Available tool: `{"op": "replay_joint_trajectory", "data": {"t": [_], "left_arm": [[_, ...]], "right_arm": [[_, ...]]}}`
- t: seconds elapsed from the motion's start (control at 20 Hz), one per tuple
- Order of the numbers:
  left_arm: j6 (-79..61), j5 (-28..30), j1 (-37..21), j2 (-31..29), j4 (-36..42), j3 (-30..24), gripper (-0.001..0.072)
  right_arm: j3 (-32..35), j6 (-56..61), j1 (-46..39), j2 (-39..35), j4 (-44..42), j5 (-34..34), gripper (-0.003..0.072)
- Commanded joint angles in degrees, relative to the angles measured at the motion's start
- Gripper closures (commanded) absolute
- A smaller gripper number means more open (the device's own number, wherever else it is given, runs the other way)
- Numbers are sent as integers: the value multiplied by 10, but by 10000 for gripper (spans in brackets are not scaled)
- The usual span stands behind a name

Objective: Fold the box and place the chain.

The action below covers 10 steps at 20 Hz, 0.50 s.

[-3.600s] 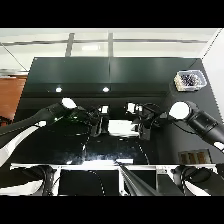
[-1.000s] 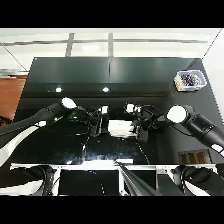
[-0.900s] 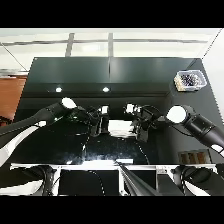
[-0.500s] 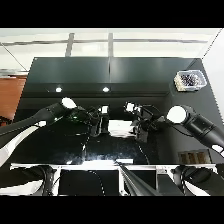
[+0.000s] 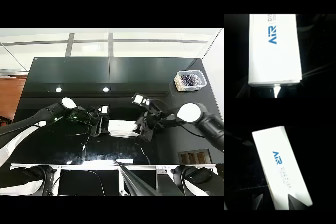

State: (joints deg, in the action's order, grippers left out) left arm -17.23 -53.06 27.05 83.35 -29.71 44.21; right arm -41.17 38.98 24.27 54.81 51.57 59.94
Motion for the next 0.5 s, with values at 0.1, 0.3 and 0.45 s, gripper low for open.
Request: {"op": "replay_joint_trajectory", "data": {"t": [0.1, 0.3, 0.45], "left_arm": [[-1, 0, 0, 0, 0, 0, 214], [-1, -1, 0, 0, 0, 0, 214], [-1, -1, 0, 0, 0, 0, 215]], "right_arm": [[43, 190, -77, -30, -41, 86, 672], [104, 188, -81, -28, -286, 14, 672], [117, 196, -75, -2, -344, -75, 670]]}}
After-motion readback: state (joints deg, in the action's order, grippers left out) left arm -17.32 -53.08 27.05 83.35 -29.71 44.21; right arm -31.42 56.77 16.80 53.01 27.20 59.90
